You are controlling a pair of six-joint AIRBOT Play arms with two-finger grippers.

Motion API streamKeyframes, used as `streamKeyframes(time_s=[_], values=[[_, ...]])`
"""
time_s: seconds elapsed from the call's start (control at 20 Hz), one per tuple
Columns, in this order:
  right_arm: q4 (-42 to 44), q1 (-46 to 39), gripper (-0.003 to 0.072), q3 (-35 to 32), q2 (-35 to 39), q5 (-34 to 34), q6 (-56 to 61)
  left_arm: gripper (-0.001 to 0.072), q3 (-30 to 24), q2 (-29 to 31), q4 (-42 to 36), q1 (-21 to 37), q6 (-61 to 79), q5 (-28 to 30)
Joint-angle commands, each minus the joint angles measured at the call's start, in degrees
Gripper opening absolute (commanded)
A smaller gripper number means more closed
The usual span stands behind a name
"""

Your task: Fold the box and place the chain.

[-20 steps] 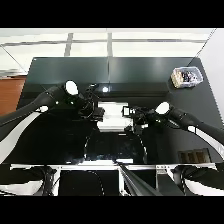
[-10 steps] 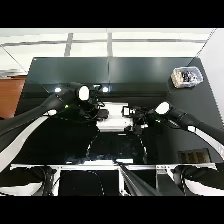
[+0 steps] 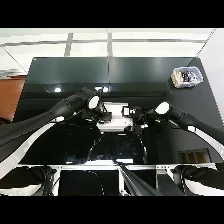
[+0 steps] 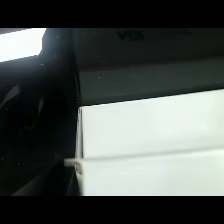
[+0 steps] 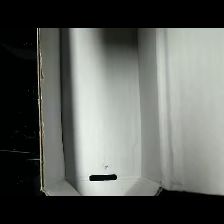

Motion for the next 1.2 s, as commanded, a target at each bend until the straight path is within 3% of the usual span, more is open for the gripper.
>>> streamKeyframes(time_s=[0.0, 0.2, 0.3, 0.65, 0.7, 0.8, 0.85, 0.9, 1.0, 1.1, 1.15], values=[[-0.22, 0.02, 0.0319, 0.04, -0.02, 0.11, 0.0, 0.027, 0.04, -0.37, 0.9, -0.39, -3.52, -0.9], [-0.24, 0.02, 0.0319, 0.04, -0.02, 0.31, -0.17, 0.0268, 0.04, -0.37, 0.61, -0.39, -3.52, -1.53], [-0.24, 0.02, 0.0318, 0.04, -0.02, 0.31, -0.17, 0.0025, 0.04, -0.37, 0.37, -0.39, -3.61, -1.51], [-0.24, 0.02, 0.0319, 0.04, -0.02, 0.31, -0.15, 0.0023, 0.04, -0.37, 0.04, -0.39, -3.39, -1.66], [-0.24, 0.02, 0.0319, 0.04, -0.02, 0.31, -0.15, 0.0044, 0.07, -0.37, 0.07, -0.39, -3.39, -1.66], [-0.24, 0.02, 0.0319, 0.04, -0.02, 0.31, -0.15, 0.0504, 0.07, -0.37, 0.46, -0.39, -3.41, -2.54], [-0.24, 0.02, 0.0319, 0.04, -0.04, 0.28, -0.15, 0.0638, 0.07, -0.37, 0.76, -0.37, -3.43, -2.97], [-0.24, 0.02, 0.0319, 0.04, -0.02, 0.28, -0.15, 0.0643, 0.07, -0.37, 1.49, -0.39, -3.43, -3.02], [-0.24, 0.02, 0.0319, 0.04, -0.02, 0.28, -0.15, 0.0594, 0.07, -0.37, 1.75, -0.39, -3.76, -2.73], [-0.24, 0.02, 0.0319, 0.04, -0.02, 0.28, -0.15, 0.0363, 0.07, -0.37, 1.75, -0.39, -3.82, -2.78], [-0.24, 0.02, 0.0319, 0.04, -0.02, 0.28, -0.15, 0.0354, 0.07, -0.42, 1.75, -0.39, -3.82, -2.8]])
